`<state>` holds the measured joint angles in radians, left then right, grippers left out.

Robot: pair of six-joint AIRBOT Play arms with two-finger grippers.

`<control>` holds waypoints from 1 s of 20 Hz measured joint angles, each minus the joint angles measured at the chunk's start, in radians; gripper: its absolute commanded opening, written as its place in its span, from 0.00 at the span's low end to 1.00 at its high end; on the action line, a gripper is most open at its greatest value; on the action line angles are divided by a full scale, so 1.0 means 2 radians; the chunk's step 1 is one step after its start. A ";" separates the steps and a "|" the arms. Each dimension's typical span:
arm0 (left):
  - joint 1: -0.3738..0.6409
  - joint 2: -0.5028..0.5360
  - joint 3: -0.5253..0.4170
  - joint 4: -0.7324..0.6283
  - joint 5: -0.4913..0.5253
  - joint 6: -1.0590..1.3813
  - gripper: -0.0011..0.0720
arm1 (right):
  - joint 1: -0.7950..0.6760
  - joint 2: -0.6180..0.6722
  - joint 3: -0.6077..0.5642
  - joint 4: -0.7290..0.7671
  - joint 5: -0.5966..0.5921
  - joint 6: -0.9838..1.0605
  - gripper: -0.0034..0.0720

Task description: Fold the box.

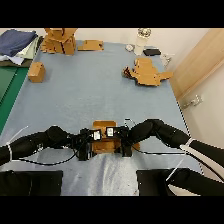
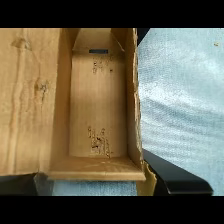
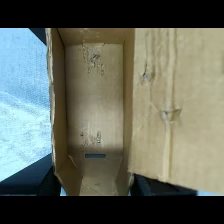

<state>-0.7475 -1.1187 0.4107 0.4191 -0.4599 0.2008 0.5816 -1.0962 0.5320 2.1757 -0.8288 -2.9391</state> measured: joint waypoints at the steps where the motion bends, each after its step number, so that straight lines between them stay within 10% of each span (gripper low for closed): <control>1: -0.001 0.000 0.000 0.002 -0.001 -0.001 0.66 | 0.000 0.000 0.000 0.000 -0.001 0.000 0.69; 20: -0.001 0.000 0.000 0.007 0.003 -0.002 0.66 | 0.000 0.000 0.000 0.000 -0.001 0.000 0.69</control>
<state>-0.7486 -1.1187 0.4103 0.4335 -0.4534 0.1970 0.5808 -1.0962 0.5320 2.1757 -0.8299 -2.9398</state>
